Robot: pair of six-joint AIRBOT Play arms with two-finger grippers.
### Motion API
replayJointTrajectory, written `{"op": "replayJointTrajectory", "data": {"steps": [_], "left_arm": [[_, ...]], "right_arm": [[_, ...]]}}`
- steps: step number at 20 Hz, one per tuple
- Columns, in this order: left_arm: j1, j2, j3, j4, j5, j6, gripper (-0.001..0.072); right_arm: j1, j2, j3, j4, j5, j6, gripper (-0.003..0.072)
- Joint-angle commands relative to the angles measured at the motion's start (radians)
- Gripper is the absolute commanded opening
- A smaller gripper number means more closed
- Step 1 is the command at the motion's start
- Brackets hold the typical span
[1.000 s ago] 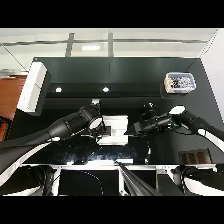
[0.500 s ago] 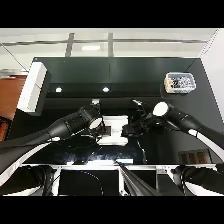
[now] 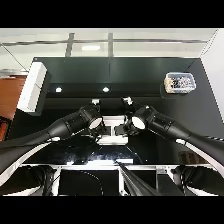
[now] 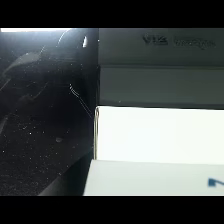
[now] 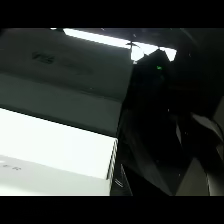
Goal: Fold the box and place the chain.
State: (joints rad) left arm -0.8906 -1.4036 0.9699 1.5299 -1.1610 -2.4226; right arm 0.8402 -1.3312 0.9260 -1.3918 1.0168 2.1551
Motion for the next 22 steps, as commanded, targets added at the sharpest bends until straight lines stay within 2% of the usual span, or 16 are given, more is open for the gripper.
{"op": "replayJointTrajectory", "data": {"steps": [1, 3, 4, 5, 8, 20, 21, 22], "left_arm": [[0.0, 0.0, 0.0, 0.003, 0.009, 0.0, 0.0024], [0.0, 0.0, 0.0, 0.003, 0.008, 0.0, 0.0024], [0.0, 0.0, 0.0, 0.003, 0.008, 0.0, 0.0024], [0.0, 0.0, 0.0, 0.003, 0.008, 0.0, 0.0024], [0.001, 0.0, 0.0, 0.004, 0.009, 0.0, 0.0024], [0.0, 0.0, 0.0, 0.006, 0.009, 0.0, 0.0024], [0.0, 0.0, 0.0, 0.006, 0.009, 0.0, 0.0024], [0.0, 0.0, 0.0, 0.006, 0.009, 0.0, 0.0024]], "right_arm": [[0.034, -0.017, 0.01, -0.033, 0.014, 0.124, 0.0264], [0.034, -0.024, 0.01, -0.017, 0.015, 0.123, 0.0256], [0.034, -0.025, 0.01, -0.012, 0.02, 0.124, 0.0187], [0.034, -0.026, 0.01, 0.002, 0.019, 0.126, 0.0182], [0.026, -0.029, 0.01, 0.008, 0.026, 0.19, 0.0182], [0.032, -0.031, 0.01, 0.026, 0.023, 0.167, 0.0184], [0.032, -0.031, 0.01, 0.026, 0.022, 0.167, 0.0242], [0.032, -0.034, 0.01, 0.026, 0.02, 0.167, 0.0356]]}}
